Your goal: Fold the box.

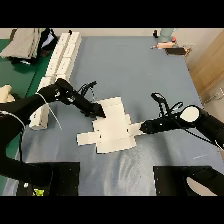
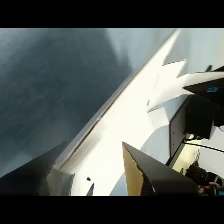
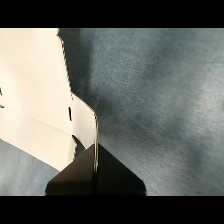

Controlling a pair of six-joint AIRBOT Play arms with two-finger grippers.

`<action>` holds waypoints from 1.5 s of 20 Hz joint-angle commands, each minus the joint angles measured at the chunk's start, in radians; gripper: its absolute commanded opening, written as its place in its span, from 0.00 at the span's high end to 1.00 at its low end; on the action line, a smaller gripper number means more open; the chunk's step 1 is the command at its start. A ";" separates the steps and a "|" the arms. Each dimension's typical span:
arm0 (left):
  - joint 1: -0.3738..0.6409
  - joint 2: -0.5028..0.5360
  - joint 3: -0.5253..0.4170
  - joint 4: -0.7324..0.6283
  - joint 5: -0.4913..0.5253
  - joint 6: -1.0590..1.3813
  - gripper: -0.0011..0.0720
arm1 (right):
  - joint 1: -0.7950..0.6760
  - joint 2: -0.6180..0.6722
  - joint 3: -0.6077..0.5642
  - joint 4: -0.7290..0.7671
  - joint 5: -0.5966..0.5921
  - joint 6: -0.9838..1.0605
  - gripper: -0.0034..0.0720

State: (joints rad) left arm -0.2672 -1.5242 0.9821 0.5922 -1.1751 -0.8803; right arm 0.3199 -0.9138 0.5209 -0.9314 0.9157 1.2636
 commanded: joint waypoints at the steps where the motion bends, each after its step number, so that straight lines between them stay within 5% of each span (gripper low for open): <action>1: -0.007 -0.012 0.002 -0.084 0.010 0.100 0.26 | 0.000 0.005 0.001 0.000 -0.001 0.008 0.96; 3: -0.007 -0.015 0.002 -0.084 0.004 0.119 0.50 | 0.000 0.005 0.001 0.000 -0.001 0.011 0.96; 5: -0.007 -0.016 0.002 -0.084 -0.009 0.145 0.51 | 0.000 0.005 0.001 -0.007 -0.001 0.011 0.96; 6: -0.007 -0.017 0.002 -0.084 -0.013 0.158 0.65 | 0.000 0.005 0.001 -0.008 -0.001 0.011 0.96; 7: -0.007 -0.017 0.002 -0.084 -0.017 0.185 0.97 | 0.000 0.005 0.001 -0.008 -0.001 0.011 0.96; 12: -0.007 -0.016 0.002 -0.086 -0.029 0.230 0.96 | 0.000 0.005 0.001 -0.008 -0.001 0.011 0.95; 15: -0.008 -0.017 0.002 -0.122 -0.027 0.230 0.97 | 0.000 0.005 0.001 -0.008 -0.002 0.011 0.62; 20: -0.010 -0.006 0.019 -0.189 -0.007 0.465 0.97 | -0.002 0.005 0.008 -0.100 0.000 0.031 0.54; 22: -0.027 0.033 0.019 -0.187 0.032 0.558 0.97 | -0.003 0.011 0.032 -0.226 0.002 0.151 0.22; 23: -0.040 0.056 0.019 -0.186 0.043 0.591 0.97 | -0.009 0.017 0.056 -0.305 0.006 0.219 0.16; 28: -0.122 0.185 -0.006 -0.154 0.138 0.719 0.97 | -0.030 0.036 0.221 -0.533 0.026 0.379 0.17; 30: -0.169 0.247 -0.063 -0.156 0.260 0.796 0.97 | -0.030 0.036 0.265 -0.534 0.020 0.393 0.18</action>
